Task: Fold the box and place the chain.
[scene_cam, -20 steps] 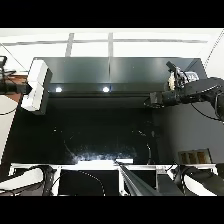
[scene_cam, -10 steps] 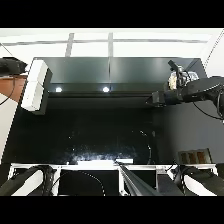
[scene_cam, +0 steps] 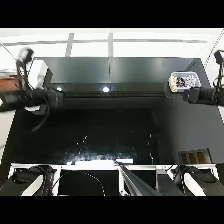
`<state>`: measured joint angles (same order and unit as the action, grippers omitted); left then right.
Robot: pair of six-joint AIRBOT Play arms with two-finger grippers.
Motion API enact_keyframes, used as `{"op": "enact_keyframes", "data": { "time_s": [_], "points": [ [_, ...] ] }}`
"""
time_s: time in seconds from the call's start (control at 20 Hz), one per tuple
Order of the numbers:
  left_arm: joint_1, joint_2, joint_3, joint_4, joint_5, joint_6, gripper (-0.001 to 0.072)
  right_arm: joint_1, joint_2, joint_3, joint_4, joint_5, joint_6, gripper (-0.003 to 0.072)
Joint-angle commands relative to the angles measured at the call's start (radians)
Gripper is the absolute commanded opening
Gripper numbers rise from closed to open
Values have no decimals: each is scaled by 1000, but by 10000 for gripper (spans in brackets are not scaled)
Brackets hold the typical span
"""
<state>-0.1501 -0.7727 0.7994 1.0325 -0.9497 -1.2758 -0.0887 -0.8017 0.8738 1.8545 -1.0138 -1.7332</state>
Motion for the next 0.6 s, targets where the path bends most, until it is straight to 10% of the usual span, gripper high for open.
{"op": "enact_keyframes", "data": {
  "time_s": [0.0, 0.55],
  "points": [
    [-72, 130, -224, 69, 127, -146, 22, -11, 99, -172, -100, 116, 62, 23],
    [-68, 219, -262, 179, 142, -174, 25, -11, 98, -238, -95, 132, 62, 20]
  ]
}}
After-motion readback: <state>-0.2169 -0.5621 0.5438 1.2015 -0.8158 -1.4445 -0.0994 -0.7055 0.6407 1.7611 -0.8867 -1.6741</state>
